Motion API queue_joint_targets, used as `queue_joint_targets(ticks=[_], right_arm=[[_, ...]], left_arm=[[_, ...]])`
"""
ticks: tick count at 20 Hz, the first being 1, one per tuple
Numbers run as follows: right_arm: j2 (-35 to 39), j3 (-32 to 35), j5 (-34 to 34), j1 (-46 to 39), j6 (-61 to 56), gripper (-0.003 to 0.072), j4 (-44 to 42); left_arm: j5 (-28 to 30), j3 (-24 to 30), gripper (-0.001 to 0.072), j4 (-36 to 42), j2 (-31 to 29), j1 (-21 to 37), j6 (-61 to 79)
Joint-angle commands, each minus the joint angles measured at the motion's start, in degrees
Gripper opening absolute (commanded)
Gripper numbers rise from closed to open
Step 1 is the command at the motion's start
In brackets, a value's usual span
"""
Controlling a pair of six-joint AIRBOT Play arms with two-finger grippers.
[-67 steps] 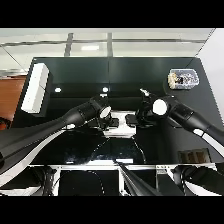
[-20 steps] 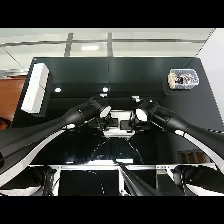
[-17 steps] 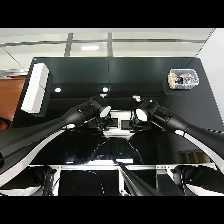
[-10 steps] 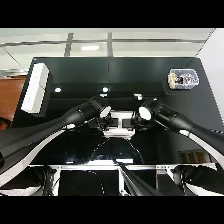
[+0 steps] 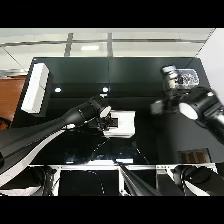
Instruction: Fold the box and place the chain.
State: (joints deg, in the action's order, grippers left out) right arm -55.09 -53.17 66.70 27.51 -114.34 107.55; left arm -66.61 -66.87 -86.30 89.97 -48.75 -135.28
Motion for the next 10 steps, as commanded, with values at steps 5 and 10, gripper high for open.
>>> queue_joint_targets(ticks=[5, 10], right_arm=[[-17.7, -6.2, -22.1, -33.6, 7.3, 0.0662, -10.1], [-45.2, -41.5, 1.1, -39.2, 3.3, 0.0662, -12.2]], left_arm=[[0.2, 0.0, 0.0024, -0.1, 0.0, 0.0, 0.0], [-0.2, 0.0, 0.0024, -0.2, 0.0, 0.0, 0.1]])
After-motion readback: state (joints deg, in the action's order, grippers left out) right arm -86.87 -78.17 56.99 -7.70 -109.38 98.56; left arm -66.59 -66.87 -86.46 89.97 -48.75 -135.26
